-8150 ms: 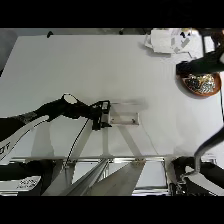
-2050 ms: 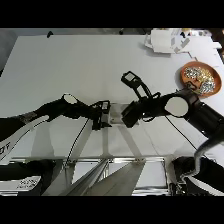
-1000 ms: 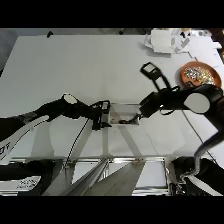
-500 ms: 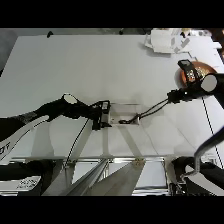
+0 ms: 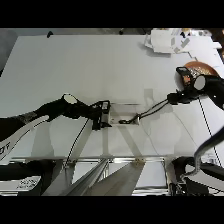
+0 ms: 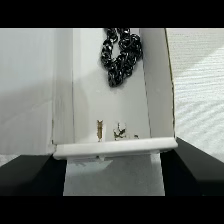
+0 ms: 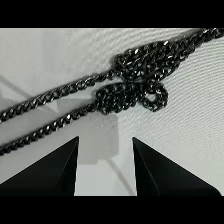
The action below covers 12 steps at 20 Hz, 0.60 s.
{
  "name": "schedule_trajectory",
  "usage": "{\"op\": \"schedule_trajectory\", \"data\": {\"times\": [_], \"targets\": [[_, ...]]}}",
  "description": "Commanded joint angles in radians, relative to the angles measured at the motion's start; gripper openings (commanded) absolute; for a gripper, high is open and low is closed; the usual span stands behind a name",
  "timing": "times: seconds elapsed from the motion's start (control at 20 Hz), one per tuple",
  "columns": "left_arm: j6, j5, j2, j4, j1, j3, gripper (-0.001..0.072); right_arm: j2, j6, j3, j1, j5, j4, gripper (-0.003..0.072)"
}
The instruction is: Fold the box and place the chain.
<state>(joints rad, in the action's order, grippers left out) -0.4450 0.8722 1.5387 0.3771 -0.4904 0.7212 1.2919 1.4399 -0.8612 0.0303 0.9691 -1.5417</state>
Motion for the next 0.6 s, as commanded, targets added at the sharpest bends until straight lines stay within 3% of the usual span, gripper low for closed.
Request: {"op": "schedule_trajectory", "data": {"times": [0.0,0.35,0.55], "targets": [[0.000,0.000,-0.001,0.000,0.001,0.000,0.0136,0.023,0.001,0.000,0.002,-0.044,-0.007,0.0333],[0.000,0.000,-0.001,0.000,0.001,0.000,0.0136,0.097,0.003,0.000,0.002,-0.070,-0.006,0.0316],[0.000,0.000,-0.001,0.000,0.000,0.000,0.0136,0.097,0.003,0.000,0.002,-0.090,-0.006,0.0267]]}}
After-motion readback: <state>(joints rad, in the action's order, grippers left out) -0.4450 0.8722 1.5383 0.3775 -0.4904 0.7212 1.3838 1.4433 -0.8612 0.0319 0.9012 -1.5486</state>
